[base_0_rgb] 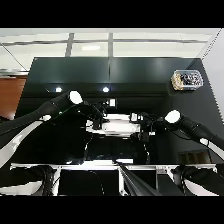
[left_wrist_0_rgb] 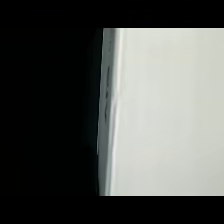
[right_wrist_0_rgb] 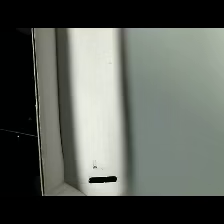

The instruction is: Fold the box and place the chain.

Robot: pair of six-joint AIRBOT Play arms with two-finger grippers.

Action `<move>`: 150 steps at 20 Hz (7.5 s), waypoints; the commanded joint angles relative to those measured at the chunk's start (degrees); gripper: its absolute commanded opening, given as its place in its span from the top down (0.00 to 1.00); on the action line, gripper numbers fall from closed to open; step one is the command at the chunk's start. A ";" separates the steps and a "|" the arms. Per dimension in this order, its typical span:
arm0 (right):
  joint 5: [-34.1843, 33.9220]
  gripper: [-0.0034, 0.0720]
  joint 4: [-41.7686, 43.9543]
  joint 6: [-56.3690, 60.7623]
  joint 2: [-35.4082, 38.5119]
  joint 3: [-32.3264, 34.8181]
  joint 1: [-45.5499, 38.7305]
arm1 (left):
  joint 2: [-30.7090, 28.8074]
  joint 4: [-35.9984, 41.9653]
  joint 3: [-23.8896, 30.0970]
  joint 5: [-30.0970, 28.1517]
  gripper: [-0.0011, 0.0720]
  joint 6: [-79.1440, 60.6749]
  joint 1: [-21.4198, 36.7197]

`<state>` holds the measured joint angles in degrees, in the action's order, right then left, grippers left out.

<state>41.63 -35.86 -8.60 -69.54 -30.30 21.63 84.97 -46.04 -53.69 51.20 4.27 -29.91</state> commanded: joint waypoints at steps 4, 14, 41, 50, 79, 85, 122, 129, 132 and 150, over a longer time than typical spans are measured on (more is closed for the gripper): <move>-0.74 0.33 0.09 -0.04 -0.09 0.02 0.02 | -3.02 -4.17 -0.09 4.15 0.30 3.10 1.14; -0.72 0.33 -0.11 -2.03 -0.09 0.02 0.04 | -17.29 -1.92 3.30 23.93 0.94 35.17 5.49; -0.31 0.33 0.11 -1.97 -0.09 0.02 0.04 | -24.63 13.27 17.49 8.04 0.47 15.02 17.68; -0.28 0.33 0.11 -1.97 -0.09 0.02 0.04 | -23.19 -7.82 19.85 -12.44 0.02 4.00 2.36; -0.31 0.33 0.09 -1.97 -0.09 0.02 0.04 | -12.83 12.00 18.25 -17.79 0.66 1.05 -7.87; -0.28 0.33 0.09 -1.97 -0.09 0.02 0.04 | -12.83 10.29 18.25 -18.01 0.52 1.05 -7.82; -0.24 0.33 0.09 -1.97 -0.09 0.02 0.04 | -4.81 19.82 14.95 11.89 0.02 43.25 18.86; -0.28 0.33 0.09 -1.97 -0.09 0.02 0.04 | -4.79 17.00 8.39 15.63 0.05 44.17 12.46; -0.31 0.33 0.09 -1.99 -0.09 0.02 0.04 | -4.79 16.00 6.86 14.58 0.13 46.86 9.07; -0.31 0.33 0.09 -1.99 -0.09 0.02 0.04 | -4.79 -0.76 3.96 -1.53 0.15 73.22 -1.51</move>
<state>41.30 -35.81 -10.59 -69.60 -30.28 21.63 80.18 -44.40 -49.67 51.88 73.76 -30.30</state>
